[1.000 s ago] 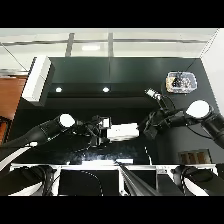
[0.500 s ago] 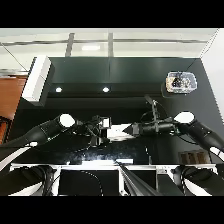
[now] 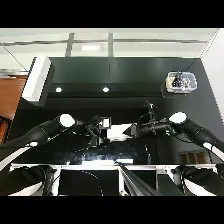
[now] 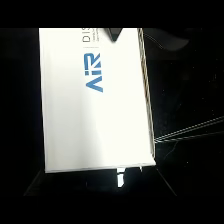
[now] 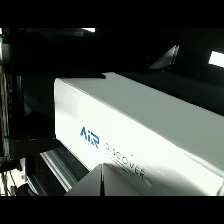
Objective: Fold the box and place the chain.
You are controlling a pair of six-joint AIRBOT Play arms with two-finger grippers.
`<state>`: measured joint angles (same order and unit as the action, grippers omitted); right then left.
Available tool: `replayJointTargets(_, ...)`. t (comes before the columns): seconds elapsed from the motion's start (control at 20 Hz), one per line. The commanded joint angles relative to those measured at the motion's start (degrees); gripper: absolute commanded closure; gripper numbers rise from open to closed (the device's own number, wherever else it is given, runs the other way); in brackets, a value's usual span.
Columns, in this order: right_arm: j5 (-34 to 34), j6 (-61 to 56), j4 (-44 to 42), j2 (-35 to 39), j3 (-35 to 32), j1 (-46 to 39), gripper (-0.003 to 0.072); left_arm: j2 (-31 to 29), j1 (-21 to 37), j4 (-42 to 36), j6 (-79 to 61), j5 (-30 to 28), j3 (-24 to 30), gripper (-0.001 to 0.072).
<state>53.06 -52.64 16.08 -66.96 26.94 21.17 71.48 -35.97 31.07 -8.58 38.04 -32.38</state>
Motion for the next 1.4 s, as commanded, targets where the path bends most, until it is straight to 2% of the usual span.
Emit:
replayJointTargets(0.0, 0.85, 0.24, 1.49, -0.33, 0.26, -0.04, 0.0675, -0.02, -0.02, -0.02, 0.02, 0.02, -0.04, 0.0216)
replayJointTargets(0.15, 8.5, 2.14, 1.81, 0.63, 3.26, -2.25, 0.0676, -0.09, 0.0, 0.0, 0.02, 0.04, -0.04, 0.0216)
replayJointTargets(0.3, 17.79, 2.05, 2.93, 3.82, 7.21, -8.11, 0.0676, -0.11, 0.0, 0.02, 0.04, 0.07, -0.33, 0.0215)
replayJointTargets(0.45, 20.46, -0.68, 7.39, 9.22, 9.49, -15.87, 0.0676, -1.31, 0.33, 0.0, 3.8, 1.73, -0.44, 0.0199)
replayJointTargets(0.5, 21.18, -1.68, 8.66, 10.91, 9.49, -18.16, 0.0676, -1.99, 0.85, 0.85, 6.21, 4.83, -0.68, 0.0128)
replayJointTargets(0.55, 22.86, -2.05, 10.03, 12.37, 9.49, -20.35, 0.0676, -2.78, 1.51, 4.2, 7.93, 8.39, -1.22, -0.0006)
replayJointTargets(0.65, 26.75, -2.86, 13.35, 14.43, 9.49, -23.76, 0.0676, -5.29, 3.02, 13.0, 18.14, 10.95, -2.4, -0.0002)
replayJointTargets(0.75, 29.44, -3.34, 18.36, 15.87, 9.49, -28.09, 0.0676, -8.41, 5.01, 18.21, 25.9, 13.73, -3.3, -0.0002)
replayJointTargets(0.9, 28.74, -4.17, 21.57, 17.44, 9.49, -34.67, 0.0676, -11.5, 5.51, 16.26, 28.81, 14.91, -4.59, -0.0001)
replayJointTargets(1.0, 27.32, -4.17, 21.44, 17.46, 9.46, -37.46, 0.0676, -10.69, 2.67, 16.26, 32.5, 13.03, -7.1, -0.0001)
replayJointTargets(1.2, 23.69, -5.2, 21.44, 17.46, 9.46, -37.83, 0.0676, -4.42, -5.05, 13.88, 37.44, 2.51, -12.11, -0.0001)
replayJointTargets(1.35, 21.53, -5.68, 21.49, 17.46, 9.46, -37.86, 0.0676, 2.8, -8.94, 10.27, 37.53, 1.03, -16.76, -0.0001)
